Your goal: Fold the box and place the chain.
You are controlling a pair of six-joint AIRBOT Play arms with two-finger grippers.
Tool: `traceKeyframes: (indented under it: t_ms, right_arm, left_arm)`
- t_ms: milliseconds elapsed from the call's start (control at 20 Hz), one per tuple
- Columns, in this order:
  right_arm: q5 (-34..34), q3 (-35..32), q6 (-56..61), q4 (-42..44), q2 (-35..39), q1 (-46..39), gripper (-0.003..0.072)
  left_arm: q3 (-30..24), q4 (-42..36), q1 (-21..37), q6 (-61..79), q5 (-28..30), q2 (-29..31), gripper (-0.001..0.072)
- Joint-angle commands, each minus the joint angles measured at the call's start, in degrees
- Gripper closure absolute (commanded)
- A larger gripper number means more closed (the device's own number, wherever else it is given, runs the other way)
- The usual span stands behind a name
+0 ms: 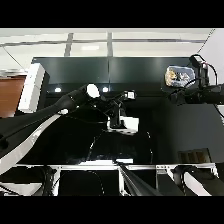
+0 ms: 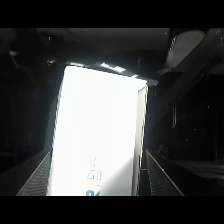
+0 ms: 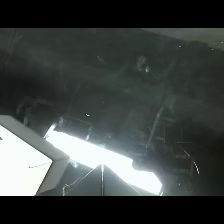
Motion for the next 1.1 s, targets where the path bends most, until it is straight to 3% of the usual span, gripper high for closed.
traceKeyframes:
  t_ms: [0,800,1050]
  right_arm:
    - [-0.35,0.02,0.02,-0.07,0.07,-0.07,0.0674]
    - [-0.24,0.02,0.00,-1.36,0.07,-0.07,0.0675]
    - [-0.26,0.02,0.00,-1.36,0.07,-0.07,0.0674]
  left_arm:
    - [0.07,0.59,-0.09,0.15,-1.25,-0.09,0.0002]
    - [0.59,5.35,-1.99,2.89,-2.58,-0.07,-0.0004]
    - [0.55,7.93,-3.72,5.22,1.42,-0.66,-0.0005]
